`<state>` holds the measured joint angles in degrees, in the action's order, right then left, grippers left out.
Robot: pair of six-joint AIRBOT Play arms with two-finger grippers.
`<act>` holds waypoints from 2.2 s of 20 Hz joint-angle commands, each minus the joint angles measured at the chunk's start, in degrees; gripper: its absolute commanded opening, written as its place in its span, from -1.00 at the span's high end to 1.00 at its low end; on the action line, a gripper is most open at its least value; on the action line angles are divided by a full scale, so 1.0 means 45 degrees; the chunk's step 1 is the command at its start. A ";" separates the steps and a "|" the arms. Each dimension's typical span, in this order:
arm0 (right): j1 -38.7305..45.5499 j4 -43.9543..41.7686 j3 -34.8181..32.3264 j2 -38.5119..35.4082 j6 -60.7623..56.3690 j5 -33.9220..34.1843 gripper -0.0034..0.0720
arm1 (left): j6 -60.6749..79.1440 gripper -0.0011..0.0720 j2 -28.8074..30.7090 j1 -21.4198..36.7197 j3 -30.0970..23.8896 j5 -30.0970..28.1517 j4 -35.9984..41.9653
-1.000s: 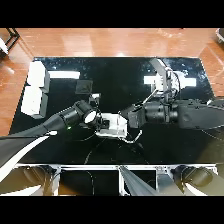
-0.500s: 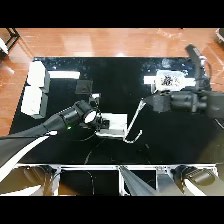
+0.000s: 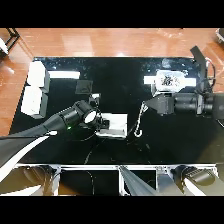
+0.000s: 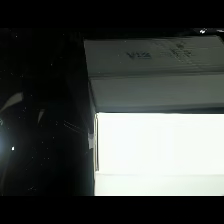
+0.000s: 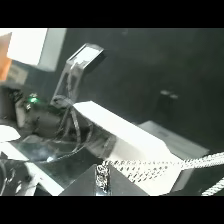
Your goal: Fold the box and place the chain.
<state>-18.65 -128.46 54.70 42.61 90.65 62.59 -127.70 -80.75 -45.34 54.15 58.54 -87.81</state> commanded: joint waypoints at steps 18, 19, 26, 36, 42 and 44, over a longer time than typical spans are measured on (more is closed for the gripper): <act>-0.3585 -0.0967 -0.0457 0.2934 0.0141 -0.1360 0.82 | -0.0005 0.90 0.0010 0.0000 0.0010 0.0131 0.0010; -0.3638 -0.0962 -0.0680 0.3060 0.0141 -0.1486 0.82 | -0.0005 0.90 0.0010 0.0000 0.0010 0.0126 0.0005; -0.3662 -0.0918 -0.1389 0.4041 0.0165 -0.2822 0.82 | -0.0005 0.90 0.0010 0.0000 0.0010 0.0112 0.0005; -0.3570 -0.0772 -0.1379 0.4367 0.0253 -0.2259 -0.70 | -0.0005 0.90 0.0010 0.0000 0.0010 0.0126 0.0010; -0.0325 0.1710 -0.1379 0.2239 0.0180 0.0743 -0.69 | -0.0005 0.90 0.0010 0.0000 0.0010 0.0131 0.0005; 0.1190 0.3682 -0.1384 0.1826 -0.0500 0.0729 -0.69 | -0.0005 0.90 0.0010 0.0000 0.0010 0.0121 0.0005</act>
<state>-21.17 -122.93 48.49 54.24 91.42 62.61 -127.72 -80.75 -45.34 54.15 59.13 -87.77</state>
